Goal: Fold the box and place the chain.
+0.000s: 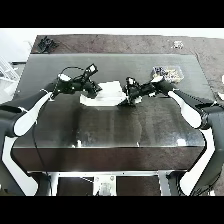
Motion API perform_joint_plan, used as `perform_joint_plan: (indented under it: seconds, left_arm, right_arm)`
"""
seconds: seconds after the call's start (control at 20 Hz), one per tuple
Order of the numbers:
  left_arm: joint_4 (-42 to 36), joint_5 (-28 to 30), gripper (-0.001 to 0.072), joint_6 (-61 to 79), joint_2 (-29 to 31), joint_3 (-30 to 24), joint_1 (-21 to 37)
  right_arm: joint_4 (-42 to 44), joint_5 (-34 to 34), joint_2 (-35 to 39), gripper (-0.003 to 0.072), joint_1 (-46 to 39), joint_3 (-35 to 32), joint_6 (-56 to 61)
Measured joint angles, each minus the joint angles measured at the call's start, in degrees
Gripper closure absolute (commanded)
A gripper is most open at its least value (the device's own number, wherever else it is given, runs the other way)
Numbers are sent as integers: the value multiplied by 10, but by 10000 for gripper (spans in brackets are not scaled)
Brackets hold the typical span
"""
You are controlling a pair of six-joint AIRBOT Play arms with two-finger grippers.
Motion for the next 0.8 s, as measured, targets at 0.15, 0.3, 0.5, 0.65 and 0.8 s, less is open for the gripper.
perform_joint_plan:
  seconds: [0.15,0.3,0.5,0.65,0.8]
  left_arm:
    - [2,-46,691,0,21,17,10]
    - [28,-105,135,-2,66,25,41]
    - [142,-174,28,-58,104,27,69]
    - [216,-206,25,-90,113,22,67]
    - [248,-212,26,-94,111,18,59]
  right_arm:
    - [0,1,0,107,0,0,0]
    - [0,1,0,107,0,0,0]
    - [0,1,0,107,0,0,0]
    - [0,1,0,107,0,0,0]
    - [0,0,0,107,0,0,0]
